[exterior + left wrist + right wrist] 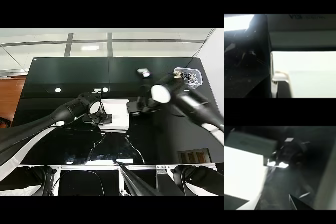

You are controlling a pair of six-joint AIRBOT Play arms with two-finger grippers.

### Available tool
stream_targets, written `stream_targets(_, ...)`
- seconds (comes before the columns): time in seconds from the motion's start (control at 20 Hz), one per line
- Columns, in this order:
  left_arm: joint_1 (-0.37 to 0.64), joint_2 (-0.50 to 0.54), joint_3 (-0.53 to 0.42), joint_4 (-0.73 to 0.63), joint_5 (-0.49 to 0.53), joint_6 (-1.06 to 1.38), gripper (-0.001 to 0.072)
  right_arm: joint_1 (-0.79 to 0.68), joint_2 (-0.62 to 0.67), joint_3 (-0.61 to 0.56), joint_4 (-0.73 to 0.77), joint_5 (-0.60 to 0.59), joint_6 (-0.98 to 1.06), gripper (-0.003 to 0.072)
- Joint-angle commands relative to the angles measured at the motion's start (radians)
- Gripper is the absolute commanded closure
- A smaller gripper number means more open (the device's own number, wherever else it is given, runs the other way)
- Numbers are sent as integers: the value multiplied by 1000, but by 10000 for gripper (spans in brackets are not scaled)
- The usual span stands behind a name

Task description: Fold the box and place the chain.

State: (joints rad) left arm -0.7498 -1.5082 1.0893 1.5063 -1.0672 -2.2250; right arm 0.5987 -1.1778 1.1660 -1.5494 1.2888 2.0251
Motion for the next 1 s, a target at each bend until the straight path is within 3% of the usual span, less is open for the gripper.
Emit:
stream_targets(0.0, 2, 0, 1, 0, 0, -1, 684, -95, 135, 1, -285, 91, -19, 291)
stream_targets(0.1, 2, 0, 1, 0, -1, -1, 684, -200, 145, 0, -452, 89, -27, 291)
stream_targets(0.2, 2, 0, 1, 0, -1, -1, 684, -325, 143, -23, -462, -24, -94, 284)
stream_targets(0.25, 2, 0, 1, 0, 0, -1, 684, -390, 137, -39, -458, -97, -96, 60)
stream_targets(0.3, 2, 0, 1, 0, -1, -1, 684, -451, 121, -45, -439, -154, -100, -26)
stream_targets(0.45, 2, 0, 1, 0, -1, -1, 684, -631, 13, -34, -261, -333, -99, -20)
stream_targets(0.55, 2, 0, 1, 0, 0, -1, 684, -709, -115, 45, -129, -378, -87, -19)
stream_targets(0.8, 2, 0, 1, 0, -10, -1, 685, -786, -511, 445, 132, -280, 185, -4)
stream_targets(0.85, 2, 0, 1, 0, -10, -1, 684, -789, -568, 506, 162, -254, 240, 71)
stream_targets(0.95, 2, 0, 1, 0, -10, -1, 685, -791, -647, 577, 190, -226, 321, 91)
